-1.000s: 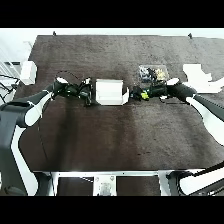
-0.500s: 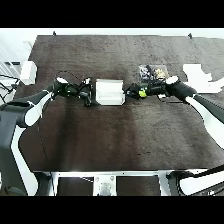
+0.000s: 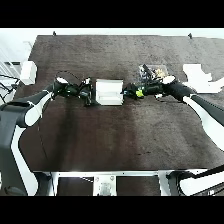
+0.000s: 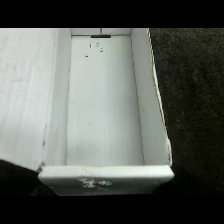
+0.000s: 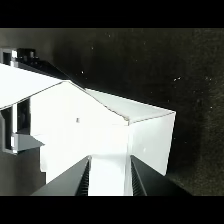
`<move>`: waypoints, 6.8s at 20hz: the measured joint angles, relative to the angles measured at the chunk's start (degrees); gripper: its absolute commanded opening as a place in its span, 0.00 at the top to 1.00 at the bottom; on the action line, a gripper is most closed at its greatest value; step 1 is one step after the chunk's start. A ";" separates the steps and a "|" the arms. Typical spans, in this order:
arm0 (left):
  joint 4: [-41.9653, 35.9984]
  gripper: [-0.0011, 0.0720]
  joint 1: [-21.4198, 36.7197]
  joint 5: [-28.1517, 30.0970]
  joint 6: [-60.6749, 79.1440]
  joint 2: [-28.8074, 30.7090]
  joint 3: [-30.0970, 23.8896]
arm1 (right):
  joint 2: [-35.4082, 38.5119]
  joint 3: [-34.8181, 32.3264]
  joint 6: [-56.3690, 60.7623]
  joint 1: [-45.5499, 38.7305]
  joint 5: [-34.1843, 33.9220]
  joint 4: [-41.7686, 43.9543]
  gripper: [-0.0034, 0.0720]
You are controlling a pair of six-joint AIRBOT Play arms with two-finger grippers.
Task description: Fold the box and place the chain.
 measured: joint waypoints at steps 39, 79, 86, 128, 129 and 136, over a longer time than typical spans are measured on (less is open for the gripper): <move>0.00 0.43 0.00 0.00 0.00 0.00 0.00 | -8.90 22.43 30.60 11.39 10.43 -40.37 0.35; 0.02 0.43 0.00 0.00 0.00 0.00 0.00 | -17.77 35.15 50.14 17.70 23.65 -56.43 0.50; 0.00 0.43 0.00 0.00 0.00 0.00 0.00 | -19.12 36.72 51.47 17.90 26.49 -58.21 0.60; 0.02 0.43 0.00 0.00 0.00 0.00 0.00 | -6.10 43.36 29.68 -0.24 19.41 -53.05 0.28; 0.00 0.43 0.00 0.00 0.00 0.00 0.00 | -7.26 43.30 27.61 -2.16 17.53 -50.60 0.28; 0.00 0.43 0.00 0.00 0.00 0.00 0.00 | -16.46 43.19 18.88 -7.54 9.81 -44.06 0.35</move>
